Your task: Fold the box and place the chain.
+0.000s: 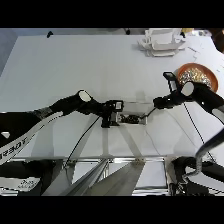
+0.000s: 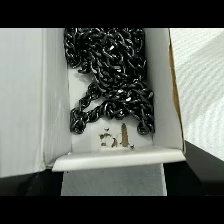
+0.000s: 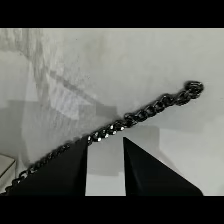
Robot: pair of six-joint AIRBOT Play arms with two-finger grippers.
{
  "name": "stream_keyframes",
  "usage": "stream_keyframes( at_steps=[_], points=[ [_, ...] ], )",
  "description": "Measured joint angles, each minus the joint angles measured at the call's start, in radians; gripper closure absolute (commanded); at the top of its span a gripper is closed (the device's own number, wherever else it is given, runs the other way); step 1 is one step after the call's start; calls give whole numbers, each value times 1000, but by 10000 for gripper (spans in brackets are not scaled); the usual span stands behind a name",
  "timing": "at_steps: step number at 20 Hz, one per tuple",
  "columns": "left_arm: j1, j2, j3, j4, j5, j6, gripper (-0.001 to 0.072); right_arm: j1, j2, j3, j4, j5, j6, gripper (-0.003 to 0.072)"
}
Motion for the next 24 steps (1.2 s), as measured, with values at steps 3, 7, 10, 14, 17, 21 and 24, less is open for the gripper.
stream_keyframes(
  at_steps=[3, 7, 10, 14, 17, 21, 24],
  points=[
    [0, 0, 0, 0, 0, 0, 577, 15, -23, -1, -33, 0, 33, 489],
    [0, 0, 0, 0, 0, 0, 577, 21, -33, 0, -59, 1, 58, 631],
    [0, 0, 0, 0, 0, 0, 577, 23, -36, 0, -66, 3, 64, 672],
    [0, 0, 0, 0, 0, 0, 577, 23, 3, -2, -86, 27, 58, 672],
    [0, 0, 0, 0, 0, 0, 577, 25, 104, -2, -63, 53, 43, 674],
    [0, 0, 0, 0, 0, 0, 577, 24, 296, -2, 68, 128, -40, 674],
    [0, 0, 0, 0, 0, 0, 577, 24, 435, -2, 225, 196, -150, 674]
  ],
)
